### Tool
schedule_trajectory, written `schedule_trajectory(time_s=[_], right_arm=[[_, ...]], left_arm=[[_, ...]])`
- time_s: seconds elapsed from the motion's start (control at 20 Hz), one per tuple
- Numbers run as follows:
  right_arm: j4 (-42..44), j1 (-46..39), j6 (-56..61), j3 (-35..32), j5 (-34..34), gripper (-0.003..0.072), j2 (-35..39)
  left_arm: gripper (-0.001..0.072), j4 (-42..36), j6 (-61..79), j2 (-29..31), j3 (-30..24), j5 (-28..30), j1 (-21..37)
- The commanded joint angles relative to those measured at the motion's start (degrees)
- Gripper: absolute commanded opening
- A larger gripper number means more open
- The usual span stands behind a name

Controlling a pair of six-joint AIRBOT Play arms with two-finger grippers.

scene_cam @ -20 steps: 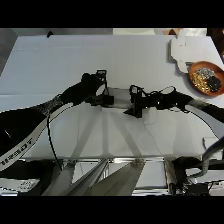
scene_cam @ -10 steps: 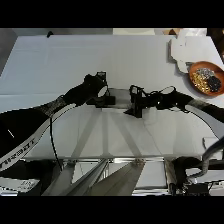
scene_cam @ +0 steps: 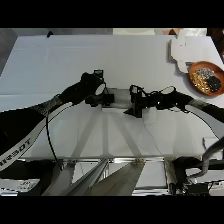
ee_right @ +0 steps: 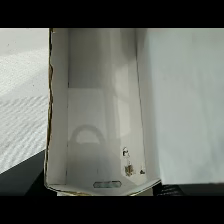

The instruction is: Fold the box and place the chain.

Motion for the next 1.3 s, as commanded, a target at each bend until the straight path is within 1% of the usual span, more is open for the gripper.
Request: schedule_trajectory(time_s=[0.0,0.1,0.15,0.25,0.4,0.55,0.65,0.8,0.95,1.05,1.1,1.2,1.25], right_arm=[[-0.04,0.02,-0.15,0.02,-0.02,0.0457,0.04],[-0.04,0.02,-0.15,0.02,-0.02,0.0457,0.04],[-0.04,0.02,-0.15,0.02,-0.02,0.0457,0.04],[-0.04,0.02,-0.15,0.02,-0.02,0.0457,0.04],[-0.04,0.02,-0.15,0.02,-0.02,0.0457,0.04],[-0.04,0.02,-0.15,0.02,-0.02,0.0457,0.04],[-0.04,0.02,-0.15,0.02,-0.02,0.0457,0.04],[-0.04,0.02,-0.15,0.02,-0.02,0.0457,0.04],[-0.04,0.02,-0.15,0.02,-0.02,0.0457,0.04],[-0.04,0.02,-0.15,0.02,-0.02,0.0457,0.04],[-0.04,0.02,-0.15,0.02,0.0,0.0457,0.04],[-0.04,0.02,-0.15,0.02,-0.02,0.0457,0.04],[-0.04,0.02,-0.15,0.02,-0.02,0.0457,0.04]], left_arm=[[0.0445,-5.97,1.27,3.06,0.04,-0.46,2.49],[0.045,-6.62,3.72,6.03,0.04,-0.81,3.69],[0.0463,-7.61,6.71,7.69,0.04,-1.16,4.33],[0.0463,-9.55,12.85,11.17,0.02,-3.06,6.05],[0.0463,-14.43,22.47,15.72,0.02,-8.83,9.31],[0.0461,-22.08,36.15,18.86,0.0,-14.29,13.07],[0.0457,-23.93,47.47,19.76,-0.04,-15.43,15.54],[0.0457,-23.91,64.28,19.63,-1.88,-14.14,19.71],[0.0457,-24.46,79.36,18.93,-5.64,-8.94,23.98],[0.0465,-29.03,92.26,18.08,-8.37,-5.33,26.91],[0.0495,-31.74,99.67,17.46,-9.44,-4.07,28.28],[0.0652,-38.86,115.03,14.93,-10.69,-3.54,30.95],[0.066,-42.88,122.14,12.98,-10.8,-3.58,32.17]])
